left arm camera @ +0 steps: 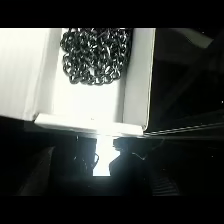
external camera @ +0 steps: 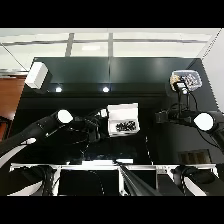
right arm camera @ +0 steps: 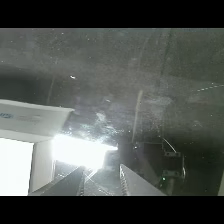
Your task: Fold the box and place the chain.
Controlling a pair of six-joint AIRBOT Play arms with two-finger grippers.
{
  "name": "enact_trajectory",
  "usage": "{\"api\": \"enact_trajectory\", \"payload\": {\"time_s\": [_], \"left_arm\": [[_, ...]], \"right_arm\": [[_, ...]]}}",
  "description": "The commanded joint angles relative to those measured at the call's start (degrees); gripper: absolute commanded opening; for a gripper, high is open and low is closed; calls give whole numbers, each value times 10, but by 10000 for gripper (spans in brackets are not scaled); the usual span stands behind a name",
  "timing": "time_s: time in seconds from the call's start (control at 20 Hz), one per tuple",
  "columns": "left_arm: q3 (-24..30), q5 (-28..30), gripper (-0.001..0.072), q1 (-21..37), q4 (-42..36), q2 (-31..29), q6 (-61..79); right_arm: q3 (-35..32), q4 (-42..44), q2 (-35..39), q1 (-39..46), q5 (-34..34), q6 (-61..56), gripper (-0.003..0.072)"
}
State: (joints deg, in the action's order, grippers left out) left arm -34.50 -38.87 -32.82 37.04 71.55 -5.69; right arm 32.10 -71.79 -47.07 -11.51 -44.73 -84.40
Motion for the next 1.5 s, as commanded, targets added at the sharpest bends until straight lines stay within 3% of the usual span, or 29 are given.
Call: {"api": "enact_trajectory", "payload": {"time_s": [0.0, 0.8, 1.25, 1.45], "left_arm": [[3, 29, 710, -14, -5, 4, 25], [-50, 5, 679, -14, -35, 52, 59], [-73, -54, 670, 11, -24, 71, 106], [-73, -51, 671, 10, -70, 87, 134]], "right_arm": [[0, -3, 0, 0, 0, 0, 271], [0, -3, 0, 0, 0, 0, 271], [0, -3, 0, 0, 0, 0, 271], [0, -3, 0, 0, 0, 0, 271]]}}
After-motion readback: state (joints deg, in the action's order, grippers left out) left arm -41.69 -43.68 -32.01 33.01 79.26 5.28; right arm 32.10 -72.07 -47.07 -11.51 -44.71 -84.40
